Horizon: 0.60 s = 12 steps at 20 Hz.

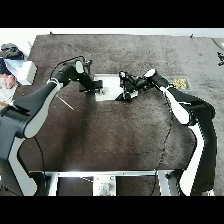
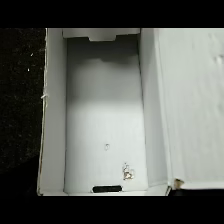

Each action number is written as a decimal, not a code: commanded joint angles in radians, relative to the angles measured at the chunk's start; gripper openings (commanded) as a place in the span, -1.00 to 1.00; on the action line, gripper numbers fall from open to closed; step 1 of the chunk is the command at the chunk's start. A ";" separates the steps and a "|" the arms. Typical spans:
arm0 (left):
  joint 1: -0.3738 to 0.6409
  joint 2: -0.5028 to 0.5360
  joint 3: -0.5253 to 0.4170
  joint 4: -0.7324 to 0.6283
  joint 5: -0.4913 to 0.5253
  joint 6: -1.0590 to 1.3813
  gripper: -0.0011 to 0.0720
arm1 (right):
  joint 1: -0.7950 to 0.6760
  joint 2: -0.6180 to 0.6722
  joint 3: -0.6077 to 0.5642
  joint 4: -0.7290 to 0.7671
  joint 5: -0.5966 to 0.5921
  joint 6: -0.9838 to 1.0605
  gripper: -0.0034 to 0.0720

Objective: Fold the box and place the chain.

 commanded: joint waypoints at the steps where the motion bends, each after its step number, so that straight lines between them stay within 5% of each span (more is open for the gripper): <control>1: -0.035 -0.053 0.112 0.108 -0.132 -0.089 -0.13 | 0.001 0.000 0.000 0.000 0.000 0.000 -0.19; 7: -0.080 -0.139 0.245 0.247 -0.208 -0.213 -0.13 | 0.001 0.000 0.000 0.000 0.000 0.000 -0.19; 12: -0.087 -0.154 0.247 0.321 -0.171 -0.269 -0.13 | 0.001 0.000 0.000 0.000 0.000 0.000 -0.19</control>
